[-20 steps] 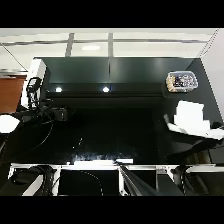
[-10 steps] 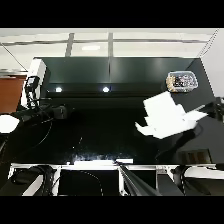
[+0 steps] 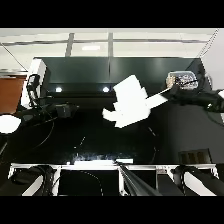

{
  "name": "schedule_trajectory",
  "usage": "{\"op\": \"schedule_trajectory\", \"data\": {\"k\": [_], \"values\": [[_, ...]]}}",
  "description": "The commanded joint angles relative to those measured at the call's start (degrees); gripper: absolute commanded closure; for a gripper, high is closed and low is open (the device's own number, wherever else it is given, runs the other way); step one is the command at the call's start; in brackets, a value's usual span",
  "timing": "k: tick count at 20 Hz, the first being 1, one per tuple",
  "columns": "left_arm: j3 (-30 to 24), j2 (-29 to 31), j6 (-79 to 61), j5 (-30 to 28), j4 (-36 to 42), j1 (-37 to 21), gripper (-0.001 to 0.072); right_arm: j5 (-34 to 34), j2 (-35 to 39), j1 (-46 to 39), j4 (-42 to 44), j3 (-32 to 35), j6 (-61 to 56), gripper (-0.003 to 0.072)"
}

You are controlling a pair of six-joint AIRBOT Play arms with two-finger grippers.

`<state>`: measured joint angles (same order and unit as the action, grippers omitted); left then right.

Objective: Fold the box and place the chain.

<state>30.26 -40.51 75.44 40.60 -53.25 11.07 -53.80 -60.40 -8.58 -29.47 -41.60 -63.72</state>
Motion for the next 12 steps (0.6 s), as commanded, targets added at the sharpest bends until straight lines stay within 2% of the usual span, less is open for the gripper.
{"op": "schedule_trajectory", "data": {"k": [1, 5, 7, 9, 12], "values": [[0.0, -0.9, 0.0, 0.2, 1.3, 4.7, 0.0007, 12.0, 8.7, 9.1, 1.1, 10.4, 3.0, 0.068], [0.0, -5.3, 0.0, -2.2, 1.3, 9.0, 0.0007, 13.0, 15.7, 11.2, 6.2, 20.2, 12.4, 0.0679], [0.0, -9.3, 1.9, -2.7, 2.4, 9.3, 0.0008, 14.1, 17.3, 11.2, 13.2, 23.8, 21.5, 0.068], [0.0, -13.4, 2.9, -2.6, 6.6, 9.2, 0.0007, 14.0, 17.5, 11.2, 19.6, 25.4, 28.8, 0.0679], [0.5, -20.7, -4.2, -0.2, 18.6, 8.9, 0.0007, 13.3, 17.5, 11.2, 19.4, 25.9, 28.9, 0.0679]]}}
